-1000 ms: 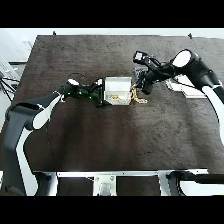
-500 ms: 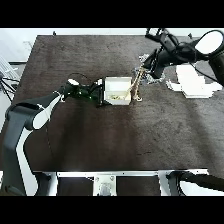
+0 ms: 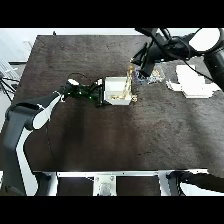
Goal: Fold the box and place the chain.
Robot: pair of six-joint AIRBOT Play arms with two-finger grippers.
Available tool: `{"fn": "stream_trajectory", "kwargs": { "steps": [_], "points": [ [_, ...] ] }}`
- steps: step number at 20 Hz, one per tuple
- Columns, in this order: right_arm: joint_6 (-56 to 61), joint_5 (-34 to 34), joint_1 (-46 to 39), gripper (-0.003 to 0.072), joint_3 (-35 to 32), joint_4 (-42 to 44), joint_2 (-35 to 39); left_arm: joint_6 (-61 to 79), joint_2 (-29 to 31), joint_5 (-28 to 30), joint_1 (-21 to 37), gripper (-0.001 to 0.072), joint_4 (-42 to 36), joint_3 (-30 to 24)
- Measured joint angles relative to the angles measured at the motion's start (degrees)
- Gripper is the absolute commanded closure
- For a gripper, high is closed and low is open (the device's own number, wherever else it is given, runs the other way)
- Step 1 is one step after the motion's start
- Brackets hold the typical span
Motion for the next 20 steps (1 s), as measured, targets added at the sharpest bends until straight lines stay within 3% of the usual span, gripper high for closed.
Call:
{"fn": "stream_trajectory", "kwargs": {
  "steps": [5,13,14,15,16,20],
  "points": [
    [0.87,-0.48,3.26,0.0687,-0.5,0.09,-4.55,0.0,0.0,0.0,0.0,0.0295,-0.02,0.0],
    [0.98,-1.53,4.79,0.0684,-0.79,4.33,-19.71,-0.02,0.0,-0.04,0.0,0.0295,0.0,0.0],
    [0.98,-1.51,4.57,0.0604,-0.79,4.63,-21.46,-0.02,0.0,-0.04,0.0,0.0295,-0.02,0.0],
    [0.98,-1.51,4.22,0.0389,-0.79,4.72,-22.75,0.0,0.0,-0.04,0.0,0.0295,-0.02,0.0],
    [0.98,-1.42,3.78,0.0245,-0.7,4.87,-23.47,-0.02,0.0,-0.04,0.0,0.0295,0.0,0.0],
    [0.96,2.16,1.03,0.0226,-0.22,5.11,-22.45,-0.02,0.0,-0.07,0.0,0.0295,0.0,0.0]
  ]
}}
